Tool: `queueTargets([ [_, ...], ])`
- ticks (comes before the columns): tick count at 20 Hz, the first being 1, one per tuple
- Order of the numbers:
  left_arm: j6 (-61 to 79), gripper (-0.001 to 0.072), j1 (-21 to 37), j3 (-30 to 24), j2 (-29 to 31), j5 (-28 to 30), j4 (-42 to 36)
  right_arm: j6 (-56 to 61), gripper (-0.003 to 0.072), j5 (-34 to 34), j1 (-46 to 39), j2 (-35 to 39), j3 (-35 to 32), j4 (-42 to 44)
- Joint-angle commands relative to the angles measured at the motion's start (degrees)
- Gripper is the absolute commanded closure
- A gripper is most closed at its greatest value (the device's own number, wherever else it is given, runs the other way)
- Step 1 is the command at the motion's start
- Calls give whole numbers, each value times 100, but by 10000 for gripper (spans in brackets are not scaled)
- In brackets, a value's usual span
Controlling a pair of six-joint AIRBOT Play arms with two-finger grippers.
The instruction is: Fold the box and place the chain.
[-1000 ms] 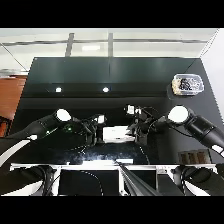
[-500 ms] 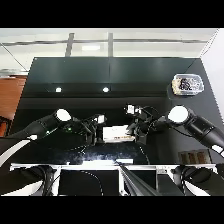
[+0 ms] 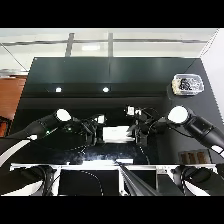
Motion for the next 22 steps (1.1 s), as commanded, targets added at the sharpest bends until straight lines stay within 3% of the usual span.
queueTargets([
  [1,-9,307,-2,4,-4,-2,-2,2,487,24,4,-2,-76,4],
  [13,-9,307,-2,4,-4,-2,-2,144,487,31,2,-105,-81,140],
  [22,-9,308,-2,4,-4,-2,-2,1132,487,328,-81,66,-22,216],
])
